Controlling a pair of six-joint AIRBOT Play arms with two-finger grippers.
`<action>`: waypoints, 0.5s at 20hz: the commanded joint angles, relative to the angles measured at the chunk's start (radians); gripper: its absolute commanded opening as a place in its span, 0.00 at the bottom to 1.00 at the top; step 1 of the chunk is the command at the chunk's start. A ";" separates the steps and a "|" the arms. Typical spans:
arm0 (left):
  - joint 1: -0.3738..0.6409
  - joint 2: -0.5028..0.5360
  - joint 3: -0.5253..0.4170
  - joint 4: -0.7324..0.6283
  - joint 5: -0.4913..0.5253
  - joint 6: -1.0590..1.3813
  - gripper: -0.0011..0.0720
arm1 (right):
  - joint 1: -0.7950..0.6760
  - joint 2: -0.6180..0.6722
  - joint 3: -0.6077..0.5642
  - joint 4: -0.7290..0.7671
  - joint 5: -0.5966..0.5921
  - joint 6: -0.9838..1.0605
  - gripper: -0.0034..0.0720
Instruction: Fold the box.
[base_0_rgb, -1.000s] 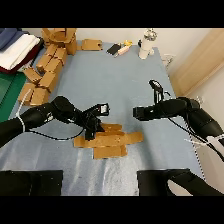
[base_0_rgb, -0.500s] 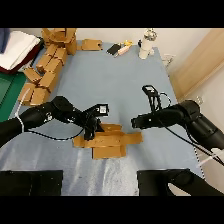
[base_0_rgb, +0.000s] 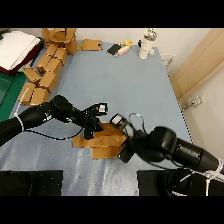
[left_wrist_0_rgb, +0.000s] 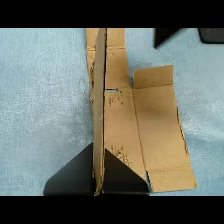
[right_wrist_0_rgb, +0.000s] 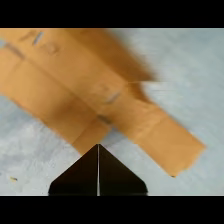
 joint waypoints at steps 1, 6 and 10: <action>0.000 0.001 0.000 0.000 0.001 0.000 0.03 | 0.178 -0.021 -0.085 -0.059 0.110 -0.002 0.54; 0.000 0.001 0.000 0.000 0.001 0.000 0.03 | 0.201 -0.132 -0.103 -0.123 0.202 -0.102 0.69; 0.000 0.001 0.000 0.000 0.001 0.000 0.03 | 0.200 -0.198 -0.102 -0.227 0.208 -0.102 0.68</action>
